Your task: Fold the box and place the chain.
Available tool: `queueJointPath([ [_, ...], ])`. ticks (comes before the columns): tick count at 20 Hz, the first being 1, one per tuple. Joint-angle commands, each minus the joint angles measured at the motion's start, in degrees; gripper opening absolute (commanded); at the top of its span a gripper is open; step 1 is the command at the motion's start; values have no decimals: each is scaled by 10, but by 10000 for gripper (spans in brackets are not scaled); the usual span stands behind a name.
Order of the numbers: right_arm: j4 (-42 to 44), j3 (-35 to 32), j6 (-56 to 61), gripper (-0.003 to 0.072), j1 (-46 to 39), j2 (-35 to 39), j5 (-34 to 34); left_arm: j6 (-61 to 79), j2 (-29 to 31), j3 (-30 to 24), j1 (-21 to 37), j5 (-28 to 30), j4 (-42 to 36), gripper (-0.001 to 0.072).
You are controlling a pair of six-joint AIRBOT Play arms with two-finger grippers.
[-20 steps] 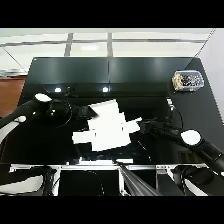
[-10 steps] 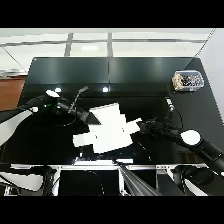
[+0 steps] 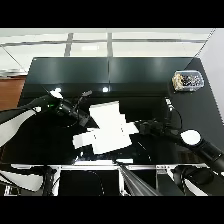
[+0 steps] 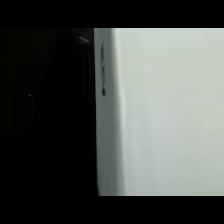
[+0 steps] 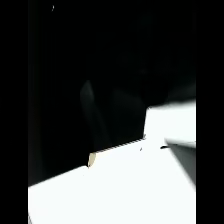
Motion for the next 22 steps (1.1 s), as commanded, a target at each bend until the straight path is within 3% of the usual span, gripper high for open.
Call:
queueJointPath([
  [1,-53,32,-23,711,-12,1,24,7,2,4,-1,5,3,22],
  [6,-350,218,-150,711,-64,1,249,-17,94,-5,-9,12,2,19],
  [10,-367,238,-269,705,-54,0,332,129,167,-107,-16,124,-135,21],
  [14,-364,226,-269,705,-31,0,337,388,166,-113,-62,148,-99,21],
  [17,-364,183,-270,705,-4,0,291,386,166,-108,-95,264,-90,22],
  [22,-364,123,-326,705,23,0,229,380,162,-109,-141,364,21,22],
])
